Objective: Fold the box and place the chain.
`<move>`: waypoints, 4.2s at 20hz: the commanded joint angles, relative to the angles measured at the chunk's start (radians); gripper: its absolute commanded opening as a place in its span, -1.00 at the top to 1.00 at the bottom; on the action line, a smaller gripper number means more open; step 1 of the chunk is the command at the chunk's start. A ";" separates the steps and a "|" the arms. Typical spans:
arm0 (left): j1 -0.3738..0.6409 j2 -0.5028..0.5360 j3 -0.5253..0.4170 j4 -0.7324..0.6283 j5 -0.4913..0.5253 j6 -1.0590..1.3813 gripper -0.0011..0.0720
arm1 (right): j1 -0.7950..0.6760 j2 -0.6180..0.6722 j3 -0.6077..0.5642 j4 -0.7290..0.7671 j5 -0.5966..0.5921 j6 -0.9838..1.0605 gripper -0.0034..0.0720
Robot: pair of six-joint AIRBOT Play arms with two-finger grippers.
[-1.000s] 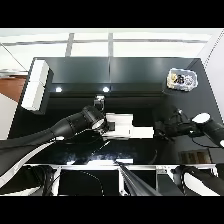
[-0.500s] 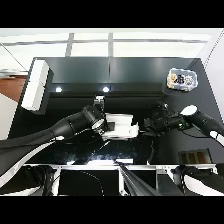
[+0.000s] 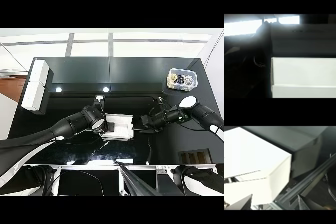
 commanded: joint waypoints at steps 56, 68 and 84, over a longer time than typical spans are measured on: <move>0.003 0.000 0.001 -0.011 0.000 0.000 0.89 | 0.623 -0.167 0.277 -0.788 -0.167 1.049 0.29; 0.003 0.000 0.001 -0.011 0.000 0.000 0.89 | 0.623 -0.166 0.277 -0.788 -0.170 1.057 0.58; 0.003 0.000 0.001 -0.011 0.000 0.000 0.89 | 0.623 -0.166 0.282 -0.792 -0.171 1.059 0.72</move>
